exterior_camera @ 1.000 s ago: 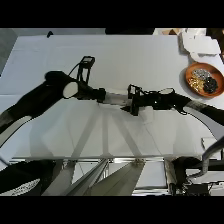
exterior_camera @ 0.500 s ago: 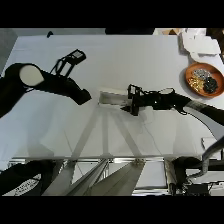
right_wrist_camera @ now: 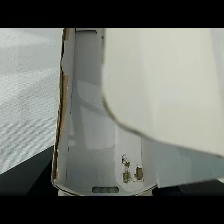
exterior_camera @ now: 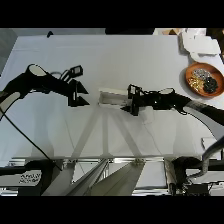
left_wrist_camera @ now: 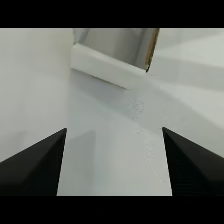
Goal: Fold the box and place the chain.
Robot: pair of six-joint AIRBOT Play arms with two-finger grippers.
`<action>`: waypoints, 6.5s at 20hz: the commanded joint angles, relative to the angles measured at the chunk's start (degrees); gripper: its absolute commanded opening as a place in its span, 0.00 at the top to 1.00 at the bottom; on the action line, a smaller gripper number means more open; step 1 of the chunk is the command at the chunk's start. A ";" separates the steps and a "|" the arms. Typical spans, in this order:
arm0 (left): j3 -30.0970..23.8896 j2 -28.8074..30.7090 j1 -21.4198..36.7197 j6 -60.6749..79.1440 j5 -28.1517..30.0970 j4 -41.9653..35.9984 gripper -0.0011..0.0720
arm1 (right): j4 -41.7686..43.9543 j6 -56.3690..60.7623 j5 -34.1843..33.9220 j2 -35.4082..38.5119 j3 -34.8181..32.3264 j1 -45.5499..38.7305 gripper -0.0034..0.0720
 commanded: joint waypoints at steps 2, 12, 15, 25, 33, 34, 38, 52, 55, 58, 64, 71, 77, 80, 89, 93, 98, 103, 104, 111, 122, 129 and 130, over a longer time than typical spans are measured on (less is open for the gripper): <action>0.00 -4.55 -1.18 22.75 3.39 -3.98 0.02 | 0.02 0.00 0.02 0.04 0.04 0.00 0.30; 17.44 -12.44 0.07 -14.88 -10.67 6.78 0.17 | 0.02 0.00 0.02 0.04 0.02 0.00 0.30; 20.57 -15.15 -0.81 -16.24 -14.25 6.73 0.04 | 0.02 0.00 0.02 0.04 0.02 0.00 0.30; 20.52 -15.08 -5.86 6.99 -6.25 6.43 0.02 | 0.02 0.00 0.02 0.04 0.02 0.00 0.30; 17.70 -11.17 -5.49 15.72 -4.48 3.21 0.02 | 0.02 0.00 0.02 0.04 0.02 0.00 0.30; 17.18 -10.64 -5.22 15.72 -4.46 3.13 0.02 | 0.02 0.00 0.02 0.04 0.02 0.00 0.30; 16.17 -10.60 -4.94 15.69 -4.76 1.79 0.02 | 0.02 0.00 0.02 0.04 0.02 0.00 0.30; 10.67 -11.19 -5.16 16.00 -5.18 -1.64 0.02 | 0.02 0.00 0.02 0.04 0.02 0.00 0.30; 10.67 -11.21 -5.20 16.00 -4.87 -3.06 0.02 | 0.02 0.00 0.02 0.04 0.02 0.00 0.30; 10.67 -11.19 -5.11 15.74 -4.92 -2.89 0.02 | 0.02 0.00 0.02 0.04 0.02 0.00 0.30; 10.67 -10.82 -4.92 15.78 -3.04 -2.23 0.02 | 0.02 0.00 0.02 0.04 0.02 0.00 0.30; 10.67 -11.47 -5.88 16.63 -2.49 -3.48 0.02 | 0.02 0.00 0.02 0.04 0.02 0.00 0.30; 10.67 -13.99 -6.97 18.64 -2.21 -3.80 0.02 | 0.02 0.00 0.02 0.04 0.02 0.00 0.30; 10.67 -14.93 -7.13 19.39 -1.66 -5.70 0.02 | 0.02 0.00 0.02 0.04 0.02 0.00 0.30; 10.67 -17.27 -7.30 19.37 -1.01 -10.21 0.02 | 0.02 0.00 0.02 0.04 0.02 0.00 0.30; 10.67 -17.40 -7.30 19.34 -1.01 -10.01 0.02 | 0.02 0.00 0.02 0.04 0.02 0.00 0.30; 10.67 -17.40 -7.30 19.37 -1.05 -10.01 0.52 | 0.02 0.00 0.02 0.04 0.02 0.00 0.30; 10.67 -17.40 -7.30 19.34 -1.07 -10.01 0.51 | 0.02 0.00 0.02 0.04 0.02 0.00 0.30; 10.67 -17.40 -7.30 19.34 -1.07 -10.01 0.51 | 0.02 0.00 0.02 0.04 0.02 0.00 0.30; 10.67 -17.40 -7.30 19.37 -1.05 -10.03 0.51 | 0.02 0.00 0.02 0.04 0.02 0.00 0.30; 10.67 -17.40 -7.30 19.37 -1.05 -10.03 0.51 | 0.04 -0.02 0.02 0.04 0.02 0.00 0.30; 10.67 -17.40 -7.30 19.37 -1.05 -10.03 0.51 | 0.07 -0.04 0.15 0.04 0.02 0.00 0.29; 10.67 -17.40 -7.30 19.37 -1.05 -10.03 0.51 | 0.13 -0.04 0.17 0.04 0.02 0.00 0.26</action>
